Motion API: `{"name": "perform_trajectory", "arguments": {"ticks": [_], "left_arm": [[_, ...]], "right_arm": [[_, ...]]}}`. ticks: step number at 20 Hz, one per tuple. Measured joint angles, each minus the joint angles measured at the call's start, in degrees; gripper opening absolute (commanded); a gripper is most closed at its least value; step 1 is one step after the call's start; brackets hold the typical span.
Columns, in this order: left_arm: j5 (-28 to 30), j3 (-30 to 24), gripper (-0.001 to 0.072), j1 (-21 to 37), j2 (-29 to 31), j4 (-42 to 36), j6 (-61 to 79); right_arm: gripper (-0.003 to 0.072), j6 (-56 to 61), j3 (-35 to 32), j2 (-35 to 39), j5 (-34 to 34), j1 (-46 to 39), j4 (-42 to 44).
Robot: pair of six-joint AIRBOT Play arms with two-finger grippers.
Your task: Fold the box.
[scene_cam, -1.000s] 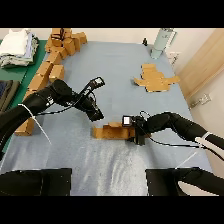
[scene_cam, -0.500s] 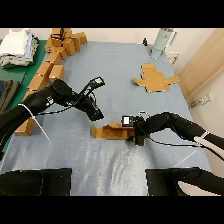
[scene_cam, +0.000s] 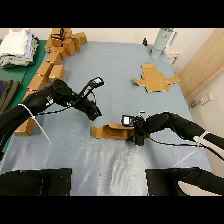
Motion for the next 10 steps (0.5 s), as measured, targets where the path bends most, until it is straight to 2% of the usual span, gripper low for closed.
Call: {"name": "perform_trajectory", "arguments": {"ticks": [5,8,10], "left_arm": [[-11.54,-2.03,0.0011,-0.2,0.0,2.4,-10.73],[-16.2,-6.03,0.0012,-1.92,0.0,-5.05,-14.6],[-15.61,-8.02,0.0012,-3.8,0.0,-12.63,-15.5]], "right_arm": [[0.0581,0.0,0.0,0.0,0.0,0.0,0.02],[0.0582,0.02,0.0,0.0,0.0,0.0,0.02],[0.0582,0.02,0.0,0.0,0.0,0.0,0.02]]}}
